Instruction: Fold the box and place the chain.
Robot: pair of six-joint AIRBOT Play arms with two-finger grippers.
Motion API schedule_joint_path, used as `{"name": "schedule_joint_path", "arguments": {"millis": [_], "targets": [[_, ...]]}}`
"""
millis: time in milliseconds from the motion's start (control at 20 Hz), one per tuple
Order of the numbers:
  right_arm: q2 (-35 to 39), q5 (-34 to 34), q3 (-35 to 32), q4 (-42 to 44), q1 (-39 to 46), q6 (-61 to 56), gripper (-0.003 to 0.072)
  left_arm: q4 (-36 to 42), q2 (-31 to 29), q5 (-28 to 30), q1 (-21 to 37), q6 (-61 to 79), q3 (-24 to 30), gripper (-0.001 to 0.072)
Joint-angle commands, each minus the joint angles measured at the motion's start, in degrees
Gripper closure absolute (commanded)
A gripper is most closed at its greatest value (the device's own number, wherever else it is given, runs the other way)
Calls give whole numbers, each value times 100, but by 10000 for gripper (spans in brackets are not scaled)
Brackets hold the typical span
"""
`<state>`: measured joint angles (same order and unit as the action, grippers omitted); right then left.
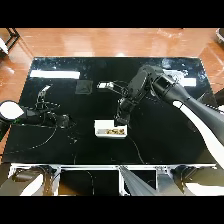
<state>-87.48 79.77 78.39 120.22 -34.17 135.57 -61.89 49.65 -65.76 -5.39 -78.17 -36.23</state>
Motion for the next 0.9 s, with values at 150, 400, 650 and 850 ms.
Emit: {"name": "schedule_joint_path", "arguments": {"millis": [150,400,650,850], "targets": [[-4,9,-9,-70,-83,37,148,2,42,-74,7,-70,2,83],[-7,9,-22,-72,-83,37,274,2,48,-72,7,-70,2,83],[-7,50,-22,-74,-83,37,380,2,48,-72,7,-68,2,83],[-7,52,-22,-74,-96,37,392,2,48,-70,7,-68,2,83]]}}
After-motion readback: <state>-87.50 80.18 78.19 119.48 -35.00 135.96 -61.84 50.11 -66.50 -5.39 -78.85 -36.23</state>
